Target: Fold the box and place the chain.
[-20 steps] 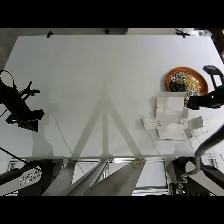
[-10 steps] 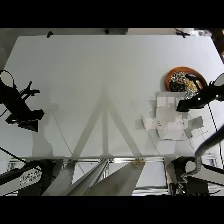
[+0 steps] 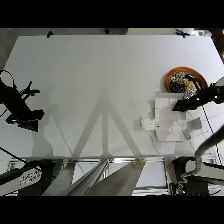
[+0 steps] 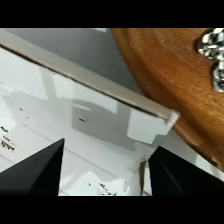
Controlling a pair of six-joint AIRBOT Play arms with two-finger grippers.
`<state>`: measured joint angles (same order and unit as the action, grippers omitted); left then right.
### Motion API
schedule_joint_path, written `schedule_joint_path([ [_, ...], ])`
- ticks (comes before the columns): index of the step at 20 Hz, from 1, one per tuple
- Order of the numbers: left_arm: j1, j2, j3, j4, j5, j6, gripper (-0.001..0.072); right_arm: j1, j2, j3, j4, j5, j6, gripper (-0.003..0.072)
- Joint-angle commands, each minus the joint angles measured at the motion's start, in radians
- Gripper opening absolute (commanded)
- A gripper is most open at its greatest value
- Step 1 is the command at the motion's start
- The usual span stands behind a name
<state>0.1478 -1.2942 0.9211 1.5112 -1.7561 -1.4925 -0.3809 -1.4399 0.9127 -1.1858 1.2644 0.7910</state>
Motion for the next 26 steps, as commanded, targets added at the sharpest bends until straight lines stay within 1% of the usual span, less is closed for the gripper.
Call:
schedule_joint_path([
  [1,0.001,0.001,0.0,0.0,0.0,0.0,0.0011,-0.003,-0.042,0.0,0.021,0.035,-0.014,0.0452],
  [2,0.001,0.001,0.0,0.0,0.0,0.0,0.0011,-0.003,-0.044,0.0,0.021,0.039,-0.014,0.0387],
  [3,0.001,0.001,0.0,0.0,0.0,0.0,0.0011,-0.003,-0.044,0.0,0.021,0.048,-0.014,0.034],
  [5,0.001,0.001,0.0,0.0,0.0,0.0,0.0011,-0.003,-0.043,0.0,0.024,0.066,-0.014,0.0115],
  [7,0.001,0.001,0.0,0.0,0.0,0.0,0.0011,-0.003,-0.043,0.0,0.055,0.092,-0.015,0.0013],
  [11,0.001,0.001,0.0,0.0,0.0,0.0,0.0011,0.011,0.002,0.0,0.189,0.137,-0.044,0.001],
  [16,0.001,0.001,0.0,0.0,0.0,0.0,0.0011,0.153,0.085,0.0,0.238,0.134,-0.069,0.001],
  [18,0.001,0.001,0.0,0.0,0.0,0.0,0.0011,0.237,0.091,0.0,0.251,0.107,-0.079,0.001],
  [20,0.001,0.001,0.0,0.0,0.0,0.0,0.0011,0.32,0.091,-0.001,0.262,0.053,-0.09,0.0009],
  [21,0.001,0.001,0.0,0.008,-0.003,0.049,0.0011,0.356,0.091,-0.001,0.283,0.022,-0.1,0.0009],
  [23,0.002,0.001,0.0,0.031,-0.006,0.263,0.0011,0.425,0.092,-0.001,0.343,-0.043,-0.129,0.0009],
  [26,0.001,0.001,0.0,0.024,-0.006,0.307,0.0011,0.511,0.092,-0.002,0.41,-0.104,-0.176,0.0008],
])
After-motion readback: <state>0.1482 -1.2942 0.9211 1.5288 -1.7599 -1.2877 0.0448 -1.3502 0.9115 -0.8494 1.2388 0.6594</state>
